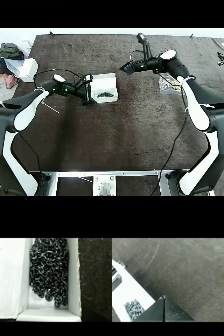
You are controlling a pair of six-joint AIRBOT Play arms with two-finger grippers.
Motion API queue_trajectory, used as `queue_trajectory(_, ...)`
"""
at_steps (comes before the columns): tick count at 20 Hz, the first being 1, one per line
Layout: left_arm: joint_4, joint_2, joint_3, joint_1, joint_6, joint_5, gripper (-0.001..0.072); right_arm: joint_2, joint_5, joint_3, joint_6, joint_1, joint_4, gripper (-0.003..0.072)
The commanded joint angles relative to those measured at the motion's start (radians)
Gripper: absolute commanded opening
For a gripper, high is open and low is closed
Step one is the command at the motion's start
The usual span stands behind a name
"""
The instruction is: Fold the box and place the chain.
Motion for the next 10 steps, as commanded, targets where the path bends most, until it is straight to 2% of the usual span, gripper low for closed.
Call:
queue_trajectory(1,0.0,0.0,0.0,0.0,0.0,0.0,0.0463,-0.031,0.045,0.014,-0.065,0.046,-0.023,0.0071)
queue_trajectory(4,0.0,0.0,0.0,0.0,0.0,0.0,0.0462,-0.03,0.081,0.014,-0.086,0.056,-0.031,0.0071)
queue_trajectory(10,0.0,0.0,0.0,0.0,0.0,0.0,0.0462,-0.028,0.312,0.014,-0.187,0.06,-0.016,0.0071)
